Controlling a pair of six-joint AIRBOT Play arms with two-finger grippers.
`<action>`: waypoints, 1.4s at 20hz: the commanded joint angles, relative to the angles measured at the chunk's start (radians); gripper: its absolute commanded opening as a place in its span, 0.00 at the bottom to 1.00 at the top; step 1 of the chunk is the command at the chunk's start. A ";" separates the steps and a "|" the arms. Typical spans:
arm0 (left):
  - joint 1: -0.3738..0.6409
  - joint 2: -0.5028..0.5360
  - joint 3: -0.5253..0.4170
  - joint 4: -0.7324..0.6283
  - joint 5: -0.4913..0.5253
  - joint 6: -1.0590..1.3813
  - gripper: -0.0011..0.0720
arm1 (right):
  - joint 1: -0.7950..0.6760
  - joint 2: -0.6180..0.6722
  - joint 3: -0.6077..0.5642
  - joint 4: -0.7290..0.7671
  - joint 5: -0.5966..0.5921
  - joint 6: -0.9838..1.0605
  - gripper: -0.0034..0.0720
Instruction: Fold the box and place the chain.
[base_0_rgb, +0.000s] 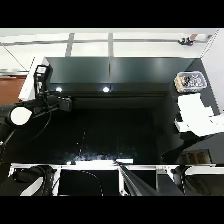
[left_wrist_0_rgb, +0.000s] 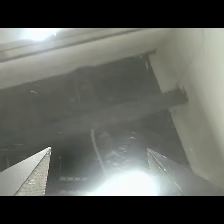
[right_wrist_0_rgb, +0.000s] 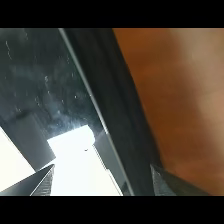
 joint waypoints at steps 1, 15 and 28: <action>-0.032 -0.006 0.000 0.000 -0.014 0.014 0.98 | 0.061 -0.066 0.071 -0.110 0.084 -0.108 0.93; -0.032 -0.006 0.000 -0.050 -0.016 0.009 0.97 | 0.065 0.176 -0.296 0.277 0.231 -0.076 0.06; -0.157 -0.174 0.001 -0.314 0.046 0.003 0.97 | 0.716 0.814 -1.032 0.849 -0.199 -0.212 0.06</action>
